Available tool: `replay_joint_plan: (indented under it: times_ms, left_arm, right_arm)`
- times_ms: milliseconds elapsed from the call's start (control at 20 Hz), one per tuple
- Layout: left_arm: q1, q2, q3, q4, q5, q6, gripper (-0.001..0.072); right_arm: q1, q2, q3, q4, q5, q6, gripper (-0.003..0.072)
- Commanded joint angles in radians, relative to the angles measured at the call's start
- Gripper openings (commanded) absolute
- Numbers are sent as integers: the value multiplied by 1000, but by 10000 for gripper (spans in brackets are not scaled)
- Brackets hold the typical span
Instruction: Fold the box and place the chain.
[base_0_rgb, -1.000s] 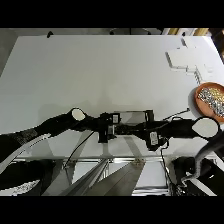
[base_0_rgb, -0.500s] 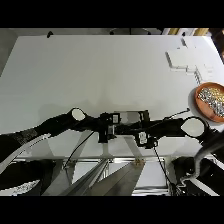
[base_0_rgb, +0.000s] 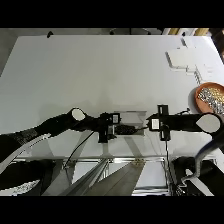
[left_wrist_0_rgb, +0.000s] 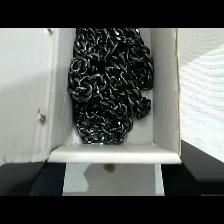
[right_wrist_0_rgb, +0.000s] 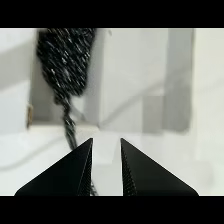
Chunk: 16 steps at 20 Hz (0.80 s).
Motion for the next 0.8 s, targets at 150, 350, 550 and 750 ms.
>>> replay_joint_plan:
  times_ms: [150, 350, 550, 750]
  left_arm:
    - [0, 0, 1, 0, 0, 0, 173]
    - [0, 0, 1, 0, 0, 0, 173]
    - [0, 0, 1, 0, 0, 0, 173]
    - [0, 0, 1, 0, 0, 0, 173]
  right_arm:
    - [-201, -72, 0, -45, -61, -80, 205]
    - [-206, -201, 0, -43, -79, -122, 205]
    - [-206, -302, 0, -41, -80, -152, 204]
    - [-205, -348, 0, -31, -82, -182, 204]
